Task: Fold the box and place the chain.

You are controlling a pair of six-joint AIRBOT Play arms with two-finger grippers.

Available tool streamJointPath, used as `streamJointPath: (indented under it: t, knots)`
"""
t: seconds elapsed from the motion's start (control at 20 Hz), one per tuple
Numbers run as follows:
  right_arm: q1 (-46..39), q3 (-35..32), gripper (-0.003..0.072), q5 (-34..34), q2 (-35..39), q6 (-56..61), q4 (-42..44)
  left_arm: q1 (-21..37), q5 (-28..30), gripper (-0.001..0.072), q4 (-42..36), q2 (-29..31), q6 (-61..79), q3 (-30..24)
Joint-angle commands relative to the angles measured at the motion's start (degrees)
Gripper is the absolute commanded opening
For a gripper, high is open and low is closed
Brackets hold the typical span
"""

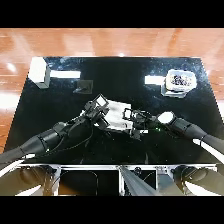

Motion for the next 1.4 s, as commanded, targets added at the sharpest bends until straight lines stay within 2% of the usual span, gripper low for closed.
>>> streamJointPath:
  t: [0.0,0.4,0.6,0.7,0.95,1.0,1.1,1.15,1.2,1.25,1.35]
  knots:
    - [0.02,0.04,0.0585,0.02,0.02,0.0,0.02,-0.33,-1.51,0.0019,0.11,-2.23,-1.29,0.15]
    - [0.02,0.04,0.0585,0.02,0.02,0.0,0.0,-0.33,5.53,0.0018,0.13,-3.98,-2.97,1.18]
    - [0.02,0.04,0.0585,0.02,0.02,0.0,0.0,0.55,8.83,0.0018,3.28,-1.79,-2.93,3.78]
    - [0.02,0.04,0.0585,0.02,0.02,0.0,0.0,3.15,15.43,0.0018,5.42,2.19,-2.95,4.13]
    - [0.02,0.04,0.0585,0.02,0.02,0.0,0.0,13.2,38.36,0.0018,10.23,11.82,-2.93,4.11]
    - [0.02,0.04,0.0585,0.02,0.02,0.0,0.02,15.41,41.94,0.0018,13.4,12.76,-2.93,4.11]
    - [0.02,0.04,0.0584,0.0,0.02,0.0,0.02,19.69,45.16,0.0019,16.09,12.81,-2.93,4.09]
    - [0.02,0.04,0.0585,0.0,0.02,0.0,0.02,21.49,46.77,0.0084,15.5,12.15,-2.75,4.09]
    - [0.02,0.04,0.0585,0.0,0.02,0.0,0.0,22.14,48.57,0.0443,15.54,11.17,-2.19,4.09]
    - [0.02,0.04,0.0585,0.0,0.02,0.0,0.02,22.21,49.77,0.064,15.98,10.23,-1.2,4.11]
    - [0.02,0.04,0.0585,-0.02,0.02,0.0,0.02,21.92,50.45,0.0641,17.09,8.76,5.97,4.11]
